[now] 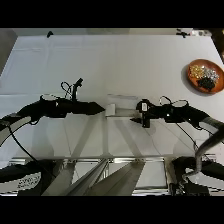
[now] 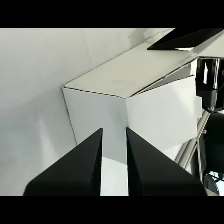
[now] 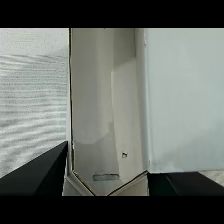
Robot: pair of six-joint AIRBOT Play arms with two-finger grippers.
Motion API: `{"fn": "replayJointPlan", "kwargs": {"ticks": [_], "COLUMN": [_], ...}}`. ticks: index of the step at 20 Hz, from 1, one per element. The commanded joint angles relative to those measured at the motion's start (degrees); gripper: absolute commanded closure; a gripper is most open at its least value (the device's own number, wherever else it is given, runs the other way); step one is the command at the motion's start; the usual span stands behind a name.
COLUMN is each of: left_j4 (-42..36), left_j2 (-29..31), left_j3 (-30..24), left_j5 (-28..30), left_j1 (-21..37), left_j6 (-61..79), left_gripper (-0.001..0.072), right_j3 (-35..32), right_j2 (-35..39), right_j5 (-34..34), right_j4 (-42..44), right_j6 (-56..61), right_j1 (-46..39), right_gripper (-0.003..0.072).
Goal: Fold the box and place the chain.
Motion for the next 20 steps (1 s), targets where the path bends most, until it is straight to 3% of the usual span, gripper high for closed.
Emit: {"fn": "replayJointPlan", "kwargs": {"ticks": [1, 8, 14, 15, 17, 19, 20], "left_j4": [0.0, 0.0, 3.1, 3.2, 3.1, 2.8, 2.4], "left_j2": [0.0, 0.0, 0.0, 0.0, 0.0, 0.0, 0.0], "left_j3": [0.0, 0.0, 0.0, 0.0, 0.0, 0.0, 0.0], "left_j5": [-0.6, -3.9, -3.5, -2.9, -2.0, -1.4, -0.9], "left_j1": [-0.5, -0.5, -0.6, -0.6, -0.7, -1.5, -2.3], "left_j6": [1.0, 1.8, 1.2, 0.3, -0.9, -2.0, -2.0], "left_gripper": [0.0535, 0.0534, 0.0528, 0.0491, 0.0490, 0.0405, 0.0404], "right_j3": [0.0, 0.0, 0.0, 0.0, 0.0, 0.0, 0.0], "right_j2": [0.0, 0.0, 0.0, 0.0, 0.0, 0.0, 0.0], "right_j5": [0.0, 0.0, 0.0, 0.0, 0.0, 0.0, 0.0], "right_j4": [0.0, 0.0, 0.0, 0.0, 0.0, 0.0, 0.0], "right_j6": [0.0, 0.0, 0.0, 0.0, 0.0, 0.0, 0.0], "right_j1": [0.0, 0.0, 0.0, 0.0, 0.0, 0.0, 0.0], "right_gripper": [0.0279, 0.0279, 0.0279, 0.0279, 0.0279, 0.0279, 0.0279]}}
